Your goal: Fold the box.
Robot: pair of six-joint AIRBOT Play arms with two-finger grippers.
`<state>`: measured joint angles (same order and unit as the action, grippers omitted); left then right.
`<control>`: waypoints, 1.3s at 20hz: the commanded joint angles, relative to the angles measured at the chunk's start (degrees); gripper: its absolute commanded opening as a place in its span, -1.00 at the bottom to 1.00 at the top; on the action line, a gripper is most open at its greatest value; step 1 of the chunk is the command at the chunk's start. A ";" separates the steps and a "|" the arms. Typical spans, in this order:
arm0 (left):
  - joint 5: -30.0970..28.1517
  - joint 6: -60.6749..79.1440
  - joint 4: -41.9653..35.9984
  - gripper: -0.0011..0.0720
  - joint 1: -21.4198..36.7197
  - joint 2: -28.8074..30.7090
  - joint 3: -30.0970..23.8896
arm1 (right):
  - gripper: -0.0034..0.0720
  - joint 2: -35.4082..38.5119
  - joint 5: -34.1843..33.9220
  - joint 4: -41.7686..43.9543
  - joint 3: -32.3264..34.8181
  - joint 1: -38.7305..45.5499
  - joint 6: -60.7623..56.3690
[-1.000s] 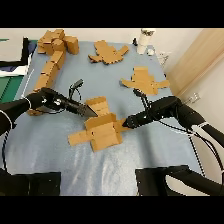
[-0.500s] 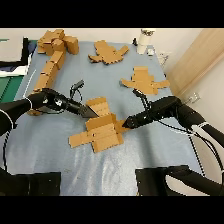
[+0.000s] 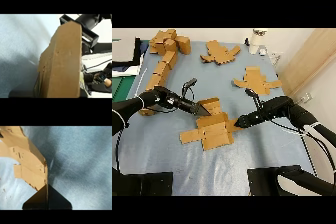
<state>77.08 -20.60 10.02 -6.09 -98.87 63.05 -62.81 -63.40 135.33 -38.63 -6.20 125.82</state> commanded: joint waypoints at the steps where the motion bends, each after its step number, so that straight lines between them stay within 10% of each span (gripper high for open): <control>1: 0.02 -0.42 0.04 -0.35 0.00 0.00 0.11 | -0.90 -0.04 -0.07 -0.13 0.02 0.02 0.00; 12: 0.07 -1.09 0.02 -0.36 1.31 0.04 0.11 | -0.90 -0.04 -0.09 -0.52 0.02 0.04 0.00; 14: 0.15 -0.85 0.31 -0.93 1.29 0.04 0.11 | -0.90 -0.04 -0.07 -0.52 0.02 0.04 0.00; 19: 1.49 -0.74 2.19 -0.94 0.11 0.04 0.11 | -0.89 -0.04 0.22 -0.52 0.02 0.04 0.00; 20: 1.46 -0.68 2.14 -0.94 0.09 0.07 0.15 | -0.78 -0.04 0.48 -0.70 0.02 0.11 0.00; 23: 1.60 -0.90 2.19 -0.94 -0.02 0.07 2.08 | 0.39 -0.02 4.37 -4.39 -1.29 0.90 -5.03; 26: 0.79 0.42 2.40 -0.94 -1.57 1.22 3.41 | 0.44 -0.02 5.75 -7.21 -4.55 3.91 -10.38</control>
<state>78.41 -21.17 12.05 -6.63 -98.35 65.41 -62.83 -59.61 131.07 -40.97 -4.32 120.60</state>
